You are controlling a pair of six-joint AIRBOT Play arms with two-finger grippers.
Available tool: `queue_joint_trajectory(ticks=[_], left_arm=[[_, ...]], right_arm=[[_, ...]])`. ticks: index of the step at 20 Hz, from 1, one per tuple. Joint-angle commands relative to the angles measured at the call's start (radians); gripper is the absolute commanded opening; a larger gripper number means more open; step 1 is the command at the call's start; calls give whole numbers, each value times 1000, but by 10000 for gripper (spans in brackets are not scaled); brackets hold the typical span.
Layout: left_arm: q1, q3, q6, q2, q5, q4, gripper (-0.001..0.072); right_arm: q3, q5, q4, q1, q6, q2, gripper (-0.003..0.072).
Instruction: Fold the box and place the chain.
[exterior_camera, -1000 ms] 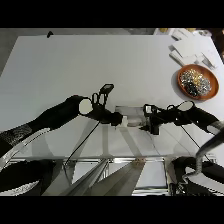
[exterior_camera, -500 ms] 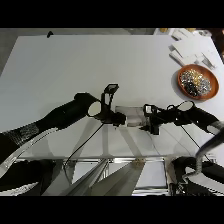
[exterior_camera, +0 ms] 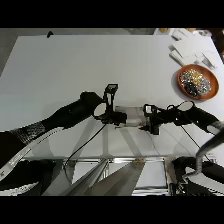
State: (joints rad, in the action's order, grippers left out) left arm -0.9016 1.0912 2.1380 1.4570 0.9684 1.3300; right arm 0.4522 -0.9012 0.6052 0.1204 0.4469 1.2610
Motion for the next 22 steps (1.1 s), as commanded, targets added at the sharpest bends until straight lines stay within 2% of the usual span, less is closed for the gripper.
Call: queue_joint_trajectory(ticks=[1, 4, 5, 13, 17, 21, 22], left_arm=[[-10, 70, 24, 16, 86, 41, 273], [-23, 143, 47, 68, 219, 68, 273], [-26, 146, 88, 81, 229, 70, 273], [-51, 148, 272, 151, 141, 99, 272], [-52, 209, 271, 198, 189, 122, 271], [-57, 210, 271, 227, 247, 121, 260], [-59, 210, 271, 231, 259, 127, 190]], right_arm=[[0, 0, 0, 0, 0, 0, 398], [0, 0, 0, 0, 0, 0, 398], [0, 0, 0, 0, 0, 0, 398], [0, 0, 0, 0, 0, 0, 398], [0, 0, 0, 0, 0, 0, 398], [0, 0, 0, 0, 0, 0, 398], [0, 0, 0, 0, 0, 0, 398]])
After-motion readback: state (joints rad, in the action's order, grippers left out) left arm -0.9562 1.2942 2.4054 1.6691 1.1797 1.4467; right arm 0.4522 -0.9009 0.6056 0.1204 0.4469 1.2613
